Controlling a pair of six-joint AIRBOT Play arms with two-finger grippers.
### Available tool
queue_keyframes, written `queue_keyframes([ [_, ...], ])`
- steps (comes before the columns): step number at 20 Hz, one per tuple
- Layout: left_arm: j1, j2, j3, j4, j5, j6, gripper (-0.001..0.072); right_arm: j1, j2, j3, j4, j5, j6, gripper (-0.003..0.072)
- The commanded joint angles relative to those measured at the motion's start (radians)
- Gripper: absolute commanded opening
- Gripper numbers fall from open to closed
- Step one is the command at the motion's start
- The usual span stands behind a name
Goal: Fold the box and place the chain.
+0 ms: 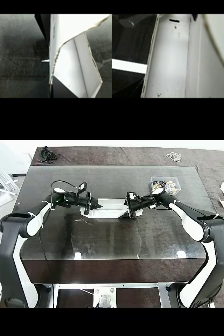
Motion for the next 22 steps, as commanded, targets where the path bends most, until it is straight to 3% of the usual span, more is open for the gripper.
queue_keyframes([
  [1, 0.000, 0.001, 0.000, 0.000, 0.002, 0.000, 0.0021, 0.000, -0.002, 0.002, -0.007, 0.011, 0.008, 0.0583],
  [21, 0.000, 0.001, 0.000, 0.000, 0.002, 0.000, 0.0022, -0.001, -0.002, 0.001, -0.008, 0.011, 0.008, 0.0553],
  [22, 0.000, 0.001, 0.000, 0.000, 0.002, 0.000, 0.0021, -0.001, -0.002, 0.001, -0.007, 0.011, 0.008, 0.0489],
])
